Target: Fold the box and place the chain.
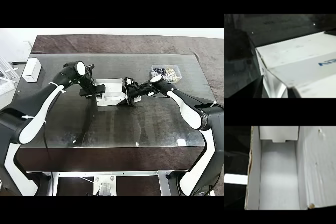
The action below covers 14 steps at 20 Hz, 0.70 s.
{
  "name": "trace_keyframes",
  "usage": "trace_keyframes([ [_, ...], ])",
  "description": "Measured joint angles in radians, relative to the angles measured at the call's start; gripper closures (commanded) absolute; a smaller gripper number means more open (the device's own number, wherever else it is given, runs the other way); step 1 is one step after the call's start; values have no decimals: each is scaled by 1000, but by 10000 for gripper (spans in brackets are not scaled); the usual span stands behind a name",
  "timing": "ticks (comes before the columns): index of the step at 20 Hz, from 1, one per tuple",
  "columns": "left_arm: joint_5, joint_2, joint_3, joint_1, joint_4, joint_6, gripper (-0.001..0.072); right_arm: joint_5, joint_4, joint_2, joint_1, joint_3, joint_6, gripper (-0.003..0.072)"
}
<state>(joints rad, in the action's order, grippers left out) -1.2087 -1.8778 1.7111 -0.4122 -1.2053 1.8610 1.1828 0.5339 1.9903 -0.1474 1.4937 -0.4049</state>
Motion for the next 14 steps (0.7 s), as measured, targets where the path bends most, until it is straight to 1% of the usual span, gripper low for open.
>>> trace_keyframes([
  [9,-107,-74,119,-34,-114,43,370,0,-1,0,0,0,0,99],
  [14,-129,-95,144,-48,-155,53,371,0,0,0,0,0,0,99],
])
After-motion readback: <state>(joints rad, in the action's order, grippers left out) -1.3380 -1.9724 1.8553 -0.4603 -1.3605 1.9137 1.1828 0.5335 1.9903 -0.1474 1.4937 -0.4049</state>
